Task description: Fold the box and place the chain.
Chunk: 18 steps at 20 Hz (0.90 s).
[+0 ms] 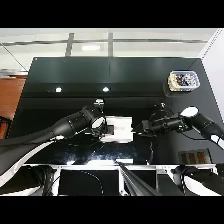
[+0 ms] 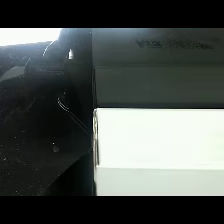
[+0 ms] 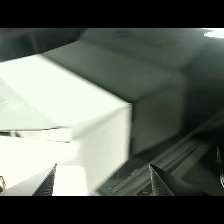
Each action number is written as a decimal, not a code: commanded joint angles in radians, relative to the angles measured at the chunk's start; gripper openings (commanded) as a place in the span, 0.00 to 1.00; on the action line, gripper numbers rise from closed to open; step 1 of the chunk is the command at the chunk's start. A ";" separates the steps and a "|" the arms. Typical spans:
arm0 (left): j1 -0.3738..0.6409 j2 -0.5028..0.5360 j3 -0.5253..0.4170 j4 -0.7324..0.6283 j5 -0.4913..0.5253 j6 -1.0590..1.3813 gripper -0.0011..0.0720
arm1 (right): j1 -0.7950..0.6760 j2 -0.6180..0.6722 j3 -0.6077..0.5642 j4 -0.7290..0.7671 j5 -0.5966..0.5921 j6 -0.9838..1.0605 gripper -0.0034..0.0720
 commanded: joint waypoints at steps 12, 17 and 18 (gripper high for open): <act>0.000 0.000 0.000 0.000 0.001 0.000 0.05 | 0.351 -0.002 0.132 -0.270 -0.250 0.381 0.61; 0.000 0.000 0.000 0.000 0.001 0.000 0.05 | 0.467 -0.004 0.230 -0.557 -0.252 0.712 0.58; 0.000 0.000 0.000 0.000 0.002 0.000 0.05 | 0.488 -0.005 0.249 -0.612 -0.252 0.773 0.58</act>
